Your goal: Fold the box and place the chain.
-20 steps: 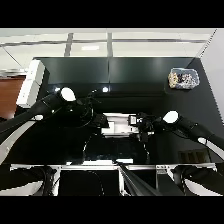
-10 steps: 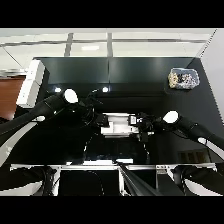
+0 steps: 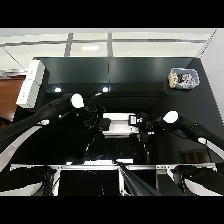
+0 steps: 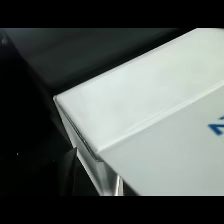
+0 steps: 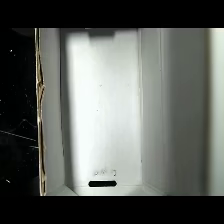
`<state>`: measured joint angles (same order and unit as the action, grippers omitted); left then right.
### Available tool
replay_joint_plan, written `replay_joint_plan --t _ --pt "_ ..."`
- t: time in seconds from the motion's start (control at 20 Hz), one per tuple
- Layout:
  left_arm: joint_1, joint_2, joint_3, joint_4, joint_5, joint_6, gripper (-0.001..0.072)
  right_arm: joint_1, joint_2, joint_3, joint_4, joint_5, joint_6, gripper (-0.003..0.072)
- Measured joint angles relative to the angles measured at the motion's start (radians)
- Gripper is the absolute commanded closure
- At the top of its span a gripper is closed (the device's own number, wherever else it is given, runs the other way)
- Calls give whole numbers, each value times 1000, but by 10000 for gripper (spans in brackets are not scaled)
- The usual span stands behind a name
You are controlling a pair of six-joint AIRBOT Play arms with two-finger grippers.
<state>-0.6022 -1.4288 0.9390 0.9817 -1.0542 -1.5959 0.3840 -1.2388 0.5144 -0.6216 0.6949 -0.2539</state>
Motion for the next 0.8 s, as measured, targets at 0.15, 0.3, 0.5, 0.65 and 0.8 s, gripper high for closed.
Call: replay_joint_plan --t 0.15,0.3,0.5,0.65,0.8 --pt "-34 0 1 81 19 -85 376 0 0 0 0 0 0 618" --pt "-76 0 13 169 43 -172 376 0 0 0 0 0 0 619" --pt "-114 0 48 256 58 -249 376 0 0 0 0 -1 0 619" --pt "-132 0 76 280 56 -289 377 0 0 0 0 -1 0 619" --pt "-155 0 92 317 48 -346 377 0 0 0 0 0 -1 619"
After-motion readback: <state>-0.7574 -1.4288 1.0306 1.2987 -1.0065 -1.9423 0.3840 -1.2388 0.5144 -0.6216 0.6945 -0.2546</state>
